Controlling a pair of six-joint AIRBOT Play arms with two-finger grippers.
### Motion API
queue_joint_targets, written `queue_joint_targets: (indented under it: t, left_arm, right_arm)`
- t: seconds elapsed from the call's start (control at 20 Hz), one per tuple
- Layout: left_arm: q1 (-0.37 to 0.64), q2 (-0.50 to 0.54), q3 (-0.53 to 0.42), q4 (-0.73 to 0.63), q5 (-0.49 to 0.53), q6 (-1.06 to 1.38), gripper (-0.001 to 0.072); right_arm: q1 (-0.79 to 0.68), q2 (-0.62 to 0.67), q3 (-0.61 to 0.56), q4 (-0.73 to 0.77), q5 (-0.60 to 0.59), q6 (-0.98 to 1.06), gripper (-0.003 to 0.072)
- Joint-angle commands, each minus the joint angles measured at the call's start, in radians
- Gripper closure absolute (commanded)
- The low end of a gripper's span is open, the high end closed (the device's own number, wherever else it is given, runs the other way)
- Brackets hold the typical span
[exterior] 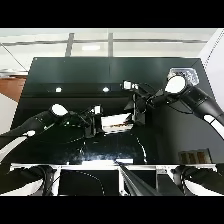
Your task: Fold the box and place the chain.
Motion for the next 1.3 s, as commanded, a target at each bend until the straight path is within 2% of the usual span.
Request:
queue_joint_targets:
  t: [0.0,0.6,0.75,1.05,1.25]
  left_arm:
    - [0.000,0.000,0.000,0.000,0.001,0.000,0.0246]
    - [0.000,0.000,0.000,0.000,0.001,0.000,0.0246]
    - [0.000,0.000,0.000,0.000,0.001,0.000,0.0246]
    - [0.000,0.000,0.000,0.000,0.001,0.000,0.0246]
    - [0.000,0.000,0.000,0.000,0.001,0.000,0.0246]
  right_arm:
    - [-0.019,-0.023,0.001,0.001,-0.003,0.001,-0.0009]
    - [-0.019,-0.043,0.001,-0.031,0.069,0.015,-0.0010]
    - [-0.019,-0.043,-0.011,-0.081,0.046,0.035,-0.0010]
    - [0.005,-0.046,-0.021,-0.085,-0.034,0.031,-0.0009]
    - [0.025,-0.046,-0.021,-0.126,-0.041,0.031,-0.0009]
